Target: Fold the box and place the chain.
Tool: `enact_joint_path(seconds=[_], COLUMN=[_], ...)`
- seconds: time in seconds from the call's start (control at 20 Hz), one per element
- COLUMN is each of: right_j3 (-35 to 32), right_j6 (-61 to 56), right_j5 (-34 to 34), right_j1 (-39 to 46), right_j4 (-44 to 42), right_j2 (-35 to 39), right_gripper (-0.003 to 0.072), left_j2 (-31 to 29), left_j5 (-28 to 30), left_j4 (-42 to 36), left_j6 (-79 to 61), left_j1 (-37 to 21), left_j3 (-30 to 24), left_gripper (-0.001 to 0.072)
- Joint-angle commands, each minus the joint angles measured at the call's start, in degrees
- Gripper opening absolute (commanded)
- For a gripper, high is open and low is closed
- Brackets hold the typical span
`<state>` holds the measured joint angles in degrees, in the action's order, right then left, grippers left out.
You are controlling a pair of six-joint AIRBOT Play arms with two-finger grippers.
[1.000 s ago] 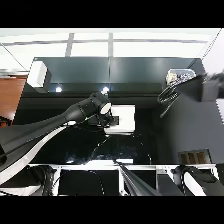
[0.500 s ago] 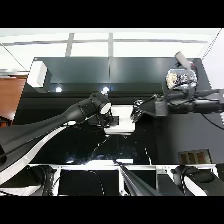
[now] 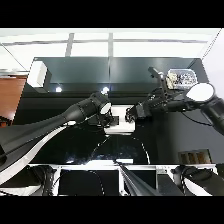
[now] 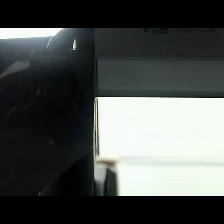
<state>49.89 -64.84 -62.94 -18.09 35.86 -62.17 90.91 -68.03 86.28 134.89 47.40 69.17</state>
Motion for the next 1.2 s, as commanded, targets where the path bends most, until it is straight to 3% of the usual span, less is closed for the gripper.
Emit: enact_joint_path(seconds=[0.0,0.1,0.15,0.2,0.25,0.4,0.5,0.6,0.7,0.75,0.8,0.9,1.0,1.15], right_j3=[0.0,0.0,0.0,0.0,0.0,0.0,-0.1,-2.6,-7.6,-10.5,-12.3,-12.4,-10.3,-2.0], right_j6=[-0.2,-1.5,-1.6,-1.6,-1.5,-1.4,-1.2,2.3,2.3,2.3,2.3,1.7,-9.9,-24.6], right_j5=[1.3,1.9,1.6,0.1,-2.1,-7.5,-6.6,0.1,11.2,18.1,23.5,29.7,34.5,30.8], right_j1=[-2.2,-1.9,-1.3,-0.2,1.3,9.0,14.7,17.8,18.1,17.5,16.3,13.8,12.2,9.7], right_j4=[2.0,4.8,5.4,5.3,5.5,10.6,17.4,22.8,24.2,23.4,23.2,25.2,29.3,44.5], right_j2=[-3.4,-3.5,-3.5,-3.5,-3.3,0.3,4.0,6.5,6.6,6.1,5.1,1.3,-3.3,-12.2], right_gripper=[0.0020,0.0022,0.0058,0.0298,0.0416,0.0415,0.0415,0.0415,0.0429,0.0670,0.0720,0.0720,0.0720,0.0720], left_j2=[0.0,0.0,0.0,0.0,0.0,0.0,0.0,0.0,0.0,0.0,0.0,0.0,0.0,0.0], left_j5=[0.0,0.0,0.0,0.0,0.0,0.0,0.0,0.0,0.0,0.0,0.0,0.0,0.0,-0.2], left_j4=[0.0,0.0,0.0,0.0,0.0,0.0,0.0,0.0,0.0,0.0,0.0,0.0,0.0,0.0], left_j6=[0.0,0.0,0.0,0.0,0.0,0.0,0.0,0.0,0.0,0.0,0.0,0.0,0.0,0.0], left_j1=[0.0,0.0,0.0,0.0,0.0,0.0,0.0,0.0,0.0,0.0,0.0,0.0,0.0,0.0], left_j3=[0.0,0.0,0.0,0.0,0.0,0.0,0.0,0.0,0.0,0.0,0.0,0.0,0.0,0.0], left_gripper=[0.0026,0.0026,0.0026,0.0026,0.0026,0.0026,0.0026,0.0026,0.0026,0.0026,0.0026,0.0026,0.0026,0.0026])
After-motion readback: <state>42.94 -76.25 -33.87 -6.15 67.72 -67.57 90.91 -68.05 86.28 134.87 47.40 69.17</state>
